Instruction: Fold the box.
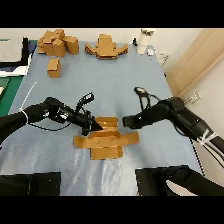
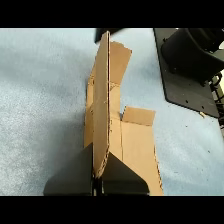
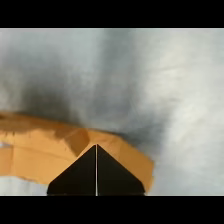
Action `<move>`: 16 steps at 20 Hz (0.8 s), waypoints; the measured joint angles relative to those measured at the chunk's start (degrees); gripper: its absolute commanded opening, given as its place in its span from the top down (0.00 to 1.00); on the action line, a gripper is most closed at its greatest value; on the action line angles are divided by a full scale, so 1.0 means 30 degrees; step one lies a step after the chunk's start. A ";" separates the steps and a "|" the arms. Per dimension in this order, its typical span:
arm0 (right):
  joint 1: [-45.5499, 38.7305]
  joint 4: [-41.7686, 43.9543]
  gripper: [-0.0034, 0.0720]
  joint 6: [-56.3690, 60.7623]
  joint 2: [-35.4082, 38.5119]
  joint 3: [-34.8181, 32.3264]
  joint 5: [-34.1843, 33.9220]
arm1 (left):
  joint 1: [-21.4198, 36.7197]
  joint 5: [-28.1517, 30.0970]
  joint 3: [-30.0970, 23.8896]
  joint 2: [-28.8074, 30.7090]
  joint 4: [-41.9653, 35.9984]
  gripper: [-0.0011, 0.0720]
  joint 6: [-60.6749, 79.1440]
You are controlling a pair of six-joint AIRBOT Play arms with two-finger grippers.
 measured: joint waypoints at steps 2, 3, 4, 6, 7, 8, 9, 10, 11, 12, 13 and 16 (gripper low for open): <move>0.2557 -0.0976 0.95 0.0940 0.0539 -0.0335 -0.0270 | 0.0000 0.0000 0.0000 0.0000 -0.0007 0.97 0.0000; 0.4029 -0.1676 0.95 0.1574 0.0809 -0.0510 -0.0350 | 0.0000 0.0000 -0.0007 0.0000 -0.0015 0.97 0.0000; 0.5435 -0.2339 0.95 0.2091 0.0991 -0.0656 -0.0379 | 0.0000 0.0000 -0.0007 0.0000 -0.0015 0.97 0.0000; 0.8327 -0.3781 0.95 0.2849 0.1224 -0.1020 -0.0321 | 0.0007 0.0000 -0.0007 0.0000 -0.0015 0.97 0.0000; 0.9661 -0.4517 0.95 0.3082 0.1282 -0.1246 -0.0160 | 0.0000 0.0000 -0.0007 0.0000 -0.0015 0.97 -0.0007; 1.1074 -0.5246 0.95 0.3133 0.1333 -0.1545 0.0211 | 0.0007 0.0000 -0.0007 0.0000 -0.0015 0.97 -0.0007; 1.2386 -0.5901 0.80 0.3016 0.1370 -0.1851 0.0648 | 0.0007 0.0000 -0.0007 0.0000 -0.0015 0.97 -0.0007; 1.3449 -0.6397 0.46 0.2754 0.1377 -0.2120 0.1042 | 0.0000 0.0000 0.0000 0.0000 -0.0015 0.97 -0.0007; 1.4404 -0.6863 0.19 0.2528 0.1348 -0.2390 0.1413 | 0.0000 0.0000 -0.0007 0.0000 -0.0015 0.97 -0.0007; 1.5008 -0.7293 0.15 0.2302 0.1275 -0.2608 0.1617 | 0.0000 0.0000 0.0000 0.0000 -0.0022 0.97 -0.0007; 1.5453 -0.7759 0.15 0.2062 0.1122 -0.2798 0.1800 | 0.0000 0.0000 -0.0007 0.0000 -0.0022 0.97 -0.0007; 1.6232 -0.8466 0.15 0.1064 0.0401 -0.3096 0.2040 | 0.0000 0.0000 -0.0007 0.0000 -0.0022 0.97 -0.0007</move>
